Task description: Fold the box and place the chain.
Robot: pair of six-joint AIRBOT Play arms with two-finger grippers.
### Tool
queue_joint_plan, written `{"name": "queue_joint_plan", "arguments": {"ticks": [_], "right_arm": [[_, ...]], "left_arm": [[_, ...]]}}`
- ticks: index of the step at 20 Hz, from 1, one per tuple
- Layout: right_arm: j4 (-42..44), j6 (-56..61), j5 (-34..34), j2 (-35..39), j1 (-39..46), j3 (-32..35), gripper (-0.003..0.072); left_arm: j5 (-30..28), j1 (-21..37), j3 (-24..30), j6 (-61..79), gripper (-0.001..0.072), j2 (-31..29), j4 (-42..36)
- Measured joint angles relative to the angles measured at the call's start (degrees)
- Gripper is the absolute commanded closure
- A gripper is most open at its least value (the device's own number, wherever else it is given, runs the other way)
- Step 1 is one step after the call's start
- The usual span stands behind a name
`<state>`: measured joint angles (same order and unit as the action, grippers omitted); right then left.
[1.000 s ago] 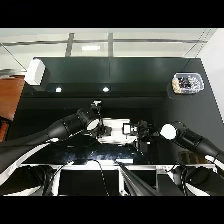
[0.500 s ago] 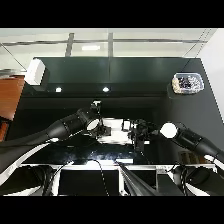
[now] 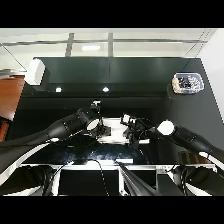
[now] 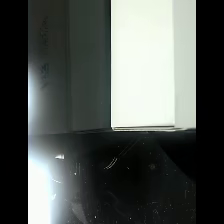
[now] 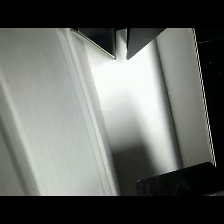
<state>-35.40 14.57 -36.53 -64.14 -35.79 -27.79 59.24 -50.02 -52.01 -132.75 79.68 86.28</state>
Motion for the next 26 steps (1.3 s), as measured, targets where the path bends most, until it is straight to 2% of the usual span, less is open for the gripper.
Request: {"name": "queue_joint_plan", "arguments": {"ticks": [2,3,4,6,8,9,10,11,12,13,14,15,18,21,26], "right_arm": [[1.0,-0.1,0.3,-0.4,0.0,0.0,0.0603],[1.2,-0.1,0.4,-0.5,0.0,0.0,0.0579],[1.7,-0.2,0.5,-0.6,0.0,0.0,0.0401],[1.9,-0.2,0.6,-0.8,0.0,0.0,0.0398],[2.0,-0.3,0.7,-0.8,0.0,0.0,0.0505],[2.0,-0.2,0.7,-0.9,0.0,0.0,0.0504],[2.0,-0.3,0.7,-0.9,0.0,0.0,0.0417],[2.1,-0.3,0.7,-0.9,0.0,0.0,0.0369],[2.1,-0.3,0.7,-0.9,0.0,0.0,0.0423],[2.1,-0.3,0.7,-0.9,0.0,0.0,0.0561],[1.7,-0.2,0.8,-0.9,0.0,0.0,0.0568],[1.5,-0.3,0.8,-0.9,0.0,0.0,0.0671],[1.1,0.7,0.7,-0.5,0.3,0.0,0.0663],[0.8,7.4,-1.8,1.6,3.0,0.0,0.0663],[0.4,29.9,-13.3,10.5,18.7,0.0,0.0663]], "left_arm": [[0.0,0.0,0.0,0.0,0.0682,0.0,0.0],[0.0,0.0,0.0,0.0,0.0682,0.0,0.0],[0.0,0.0,0.0,0.0,0.0682,0.0,0.0],[-0.1,0.0,0.0,0.0,0.0682,0.0,0.0],[-0.1,0.0,0.0,0.0,0.0682,0.0,0.0],[-0.2,0.0,0.0,0.0,0.0682,0.0,0.0],[-0.2,0.0,0.0,0.0,0.0682,0.0,0.0],[-0.2,0.0,0.0,0.0,0.0682,0.0,0.0],[-0.2,0.0,0.0,0.1,0.0682,0.0,0.0],[-0.2,0.0,0.0,0.0,0.0682,0.0,0.0],[-0.2,0.0,0.0,0.1,0.0682,0.0,0.0],[-0.3,0.0,0.0,0.1,0.0682,0.0,0.0],[-0.3,0.0,0.0,0.1,0.0683,0.0,0.0],[-0.3,0.0,0.0,0.1,0.0683,0.0,0.0],[-0.2,0.0,0.0,0.2,0.0683,0.0,0.0]]}}
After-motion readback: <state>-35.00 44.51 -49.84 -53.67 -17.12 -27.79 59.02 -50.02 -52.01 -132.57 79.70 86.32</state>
